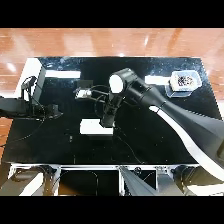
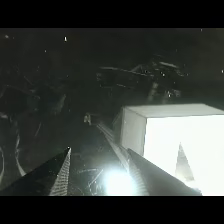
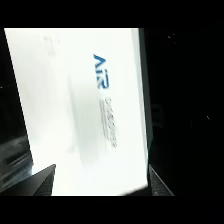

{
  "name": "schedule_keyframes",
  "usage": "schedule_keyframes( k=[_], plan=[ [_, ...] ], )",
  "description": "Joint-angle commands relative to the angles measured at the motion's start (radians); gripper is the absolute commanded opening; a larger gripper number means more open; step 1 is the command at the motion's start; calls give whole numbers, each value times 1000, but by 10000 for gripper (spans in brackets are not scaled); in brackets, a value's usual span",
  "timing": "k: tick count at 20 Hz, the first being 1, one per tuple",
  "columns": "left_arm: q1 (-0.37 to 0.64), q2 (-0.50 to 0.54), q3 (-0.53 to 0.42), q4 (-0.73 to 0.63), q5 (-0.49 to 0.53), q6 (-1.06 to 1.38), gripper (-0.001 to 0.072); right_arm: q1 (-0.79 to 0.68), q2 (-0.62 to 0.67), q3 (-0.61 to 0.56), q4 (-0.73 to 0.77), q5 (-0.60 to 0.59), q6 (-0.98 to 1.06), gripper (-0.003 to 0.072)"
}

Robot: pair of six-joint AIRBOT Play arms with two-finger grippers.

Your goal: Fold the box and place the chain.

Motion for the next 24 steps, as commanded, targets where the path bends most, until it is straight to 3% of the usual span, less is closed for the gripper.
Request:
schedule_keyframes(
  k=[1, 7, 16, 24],
  plan=[
    [1, 0, 1, -2, 10, 0, 466, 37, -25, 1, 6, -17, -16, 718],
    [0, 0, 1, -2, 10, 0, 466, 55, -45, 0, -1, -17, -10, 717],
    [0, 0, 1, -2, 8, 8, 466, 71, -55, -1, -125, -25, 7, 717],
    [0, 0, 1, -2, -30, 71, 466, 114, 97, -1, -283, 23, 86, 716]
  ],
)
